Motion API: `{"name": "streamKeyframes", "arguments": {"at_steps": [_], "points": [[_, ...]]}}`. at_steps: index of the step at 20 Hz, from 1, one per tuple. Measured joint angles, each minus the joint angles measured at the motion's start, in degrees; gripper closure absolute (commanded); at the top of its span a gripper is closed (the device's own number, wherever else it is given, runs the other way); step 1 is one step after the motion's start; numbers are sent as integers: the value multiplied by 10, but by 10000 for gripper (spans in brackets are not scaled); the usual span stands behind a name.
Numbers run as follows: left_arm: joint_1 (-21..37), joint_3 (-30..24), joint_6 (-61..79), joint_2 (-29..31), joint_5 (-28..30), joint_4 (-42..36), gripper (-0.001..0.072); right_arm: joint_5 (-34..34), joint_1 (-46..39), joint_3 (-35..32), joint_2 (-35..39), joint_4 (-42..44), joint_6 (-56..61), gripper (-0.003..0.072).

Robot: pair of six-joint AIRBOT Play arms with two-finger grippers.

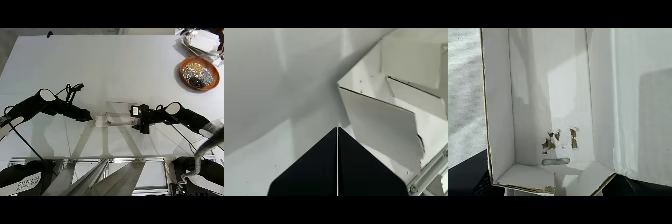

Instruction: Fold the box and place the chain.

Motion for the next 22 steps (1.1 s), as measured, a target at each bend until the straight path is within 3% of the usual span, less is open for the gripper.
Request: {"name": "streamKeyframes", "arguments": {"at_steps": [9,15,16,19,22], "points": [[-35,-2,-29,-35,29,-29,708,0,0,0,0,0,0,388],[-45,-2,19,-30,32,-90,707,0,0,0,0,0,0,388],[-45,-2,28,-28,30,-98,691,0,0,0,0,0,0,388],[-46,-2,47,-17,29,-123,476,0,0,0,0,0,0,388],[-47,-2,55,-12,29,-140,454,0,0,0,0,0,0,388]]}}
